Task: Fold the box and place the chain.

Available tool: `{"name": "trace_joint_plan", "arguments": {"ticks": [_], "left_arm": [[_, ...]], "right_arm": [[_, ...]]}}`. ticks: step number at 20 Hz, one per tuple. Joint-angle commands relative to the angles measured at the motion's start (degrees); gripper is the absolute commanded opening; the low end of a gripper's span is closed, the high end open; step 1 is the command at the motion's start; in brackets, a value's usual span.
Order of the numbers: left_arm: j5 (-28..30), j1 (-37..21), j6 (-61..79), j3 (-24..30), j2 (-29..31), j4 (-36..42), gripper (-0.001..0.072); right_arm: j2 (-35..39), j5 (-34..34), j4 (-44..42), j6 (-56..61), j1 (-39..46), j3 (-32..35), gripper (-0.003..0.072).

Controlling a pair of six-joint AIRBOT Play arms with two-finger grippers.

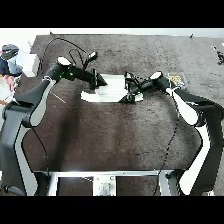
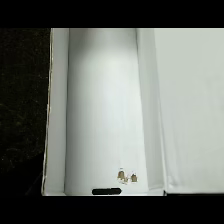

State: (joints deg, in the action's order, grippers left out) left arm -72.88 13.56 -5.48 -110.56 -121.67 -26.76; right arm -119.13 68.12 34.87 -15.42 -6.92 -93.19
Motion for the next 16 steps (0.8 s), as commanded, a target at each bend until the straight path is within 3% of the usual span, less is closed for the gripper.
{"name": "trace_joint_plan", "arguments": {"ticks": [1,5,9,16], "left_arm": [[8.48,1.03,-0.09,0.04,-0.37,-0.35,0.0021],[12.04,0.94,-0.96,0.04,-0.37,-3.74,0.0018],[11.13,0.94,-2.19,0.04,-0.42,-7.41,0.0012],[8.52,0.98,-1.97,0.02,-3.04,-7.3,0.0012]], "right_arm": [[0.02,0.02,0.02,0.0,-0.04,0.0,0.0438],[0.02,0.04,0.02,0.0,-0.04,0.0,0.0439],[0.02,0.02,0.02,0.0,-0.04,0.0,0.0439],[0.02,0.02,0.02,0.0,-0.04,0.0,0.0439]]}}
